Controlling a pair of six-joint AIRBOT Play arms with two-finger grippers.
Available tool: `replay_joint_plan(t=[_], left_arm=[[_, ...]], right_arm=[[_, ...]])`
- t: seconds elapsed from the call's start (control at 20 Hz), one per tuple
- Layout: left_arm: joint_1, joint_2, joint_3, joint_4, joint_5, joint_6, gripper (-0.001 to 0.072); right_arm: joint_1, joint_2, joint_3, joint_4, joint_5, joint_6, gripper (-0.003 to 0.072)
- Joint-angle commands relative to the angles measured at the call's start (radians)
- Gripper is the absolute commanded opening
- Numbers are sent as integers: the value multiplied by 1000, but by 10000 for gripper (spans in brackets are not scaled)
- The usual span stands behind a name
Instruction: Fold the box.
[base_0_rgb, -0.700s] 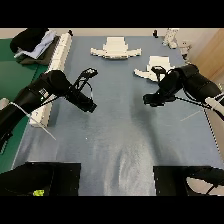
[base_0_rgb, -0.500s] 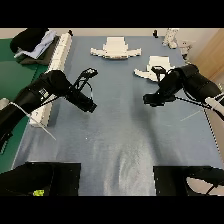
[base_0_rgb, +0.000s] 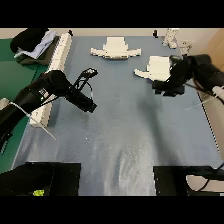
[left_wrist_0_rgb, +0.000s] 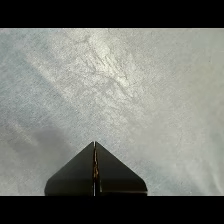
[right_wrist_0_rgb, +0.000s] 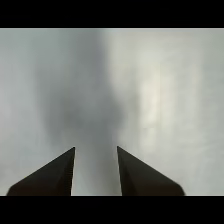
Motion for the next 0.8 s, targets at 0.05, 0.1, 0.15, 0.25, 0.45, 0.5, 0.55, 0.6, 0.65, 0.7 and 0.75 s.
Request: replay_joint_plan(t=[0.05,0.1,0.15,0.25,0.45,0.5,0.55,0.6,0.65,0.7,0.75], left_arm=[[0,0,0,0,0,0,14],[0,0,1,0,0,0,14],[0,0,0,0,0,0,15],[0,0,0,0,0,0,14],[0,0,0,0,0,0,14],[0,0,1,0,0,0,14],[0,0,0,1,0,0,14],[0,0,0,1,0,0,14],[0,0,0,0,0,0,15],[0,0,0,0,0,0,14],[0,0,0,0,0,0,14]], right_arm=[[-312,-182,247,205,17,19,415],[-373,-241,291,289,31,-4,415],[-422,-300,328,364,45,-29,415],[-483,-426,414,446,45,-55,414],[-492,-606,597,463,40,-90,407],[-490,-634,634,465,29,-90,407],[-490,-655,663,465,19,-90,407],[-491,-668,681,465,6,-90,408],[-491,-678,692,465,-1,-92,408],[-491,-683,697,460,0,-92,408],[-491,-684,698,453,3,-100,408]])
